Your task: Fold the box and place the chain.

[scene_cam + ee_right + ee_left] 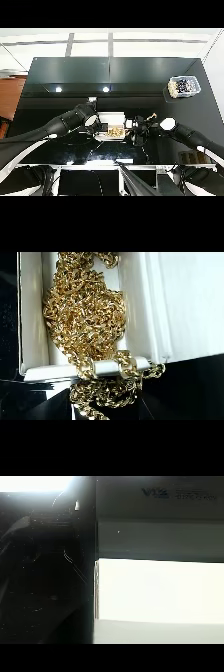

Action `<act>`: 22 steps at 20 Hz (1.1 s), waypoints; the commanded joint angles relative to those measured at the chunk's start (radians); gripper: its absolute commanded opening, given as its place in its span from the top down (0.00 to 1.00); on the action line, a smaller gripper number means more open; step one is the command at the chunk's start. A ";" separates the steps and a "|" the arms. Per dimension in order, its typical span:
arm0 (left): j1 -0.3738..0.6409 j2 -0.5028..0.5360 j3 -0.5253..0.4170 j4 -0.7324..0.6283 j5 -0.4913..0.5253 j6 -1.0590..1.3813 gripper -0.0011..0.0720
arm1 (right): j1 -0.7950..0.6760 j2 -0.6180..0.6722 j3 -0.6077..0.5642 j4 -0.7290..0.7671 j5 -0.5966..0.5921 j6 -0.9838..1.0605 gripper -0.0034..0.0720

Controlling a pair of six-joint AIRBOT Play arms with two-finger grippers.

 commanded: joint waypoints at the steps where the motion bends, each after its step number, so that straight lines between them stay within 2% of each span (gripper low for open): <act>1: 0.001 0.000 0.001 -0.001 0.000 0.000 0.94 | 0.002 -0.001 0.000 0.003 -0.003 0.000 0.32; 3: 0.001 0.000 0.001 0.000 0.000 0.000 0.94 | 0.002 -0.001 0.000 0.002 -0.003 0.000 0.32; 4: 0.001 0.000 0.001 0.000 0.000 0.000 0.94 | 0.002 -0.001 0.000 0.002 -0.002 0.000 0.39; 5: 0.001 0.000 0.001 0.000 0.000 0.000 0.94 | 0.002 -0.001 0.000 -0.003 0.000 0.000 0.74; 6: 0.001 0.000 0.001 -0.001 0.000 0.000 0.94 | 0.002 -0.001 0.000 -0.005 0.000 0.001 0.85; 8: 0.001 0.000 0.001 -0.001 0.000 0.000 0.94 | 0.001 0.000 0.000 -0.004 0.000 0.010 0.88; 9: 0.001 0.000 0.001 -0.001 0.000 0.000 0.94 | 0.001 0.000 0.000 -0.004 -0.001 0.020 0.92; 14: 0.001 0.000 0.001 0.000 0.000 0.000 0.94 | -0.002 0.063 0.000 -0.026 -0.008 0.095 0.92; 19: 0.001 0.000 0.001 0.000 0.000 0.000 0.94 | -0.062 0.238 0.003 -0.154 0.011 0.376 0.92; 22: 0.001 0.000 0.001 0.000 0.000 0.000 0.94 | -0.112 0.377 0.053 -0.235 0.113 0.559 0.92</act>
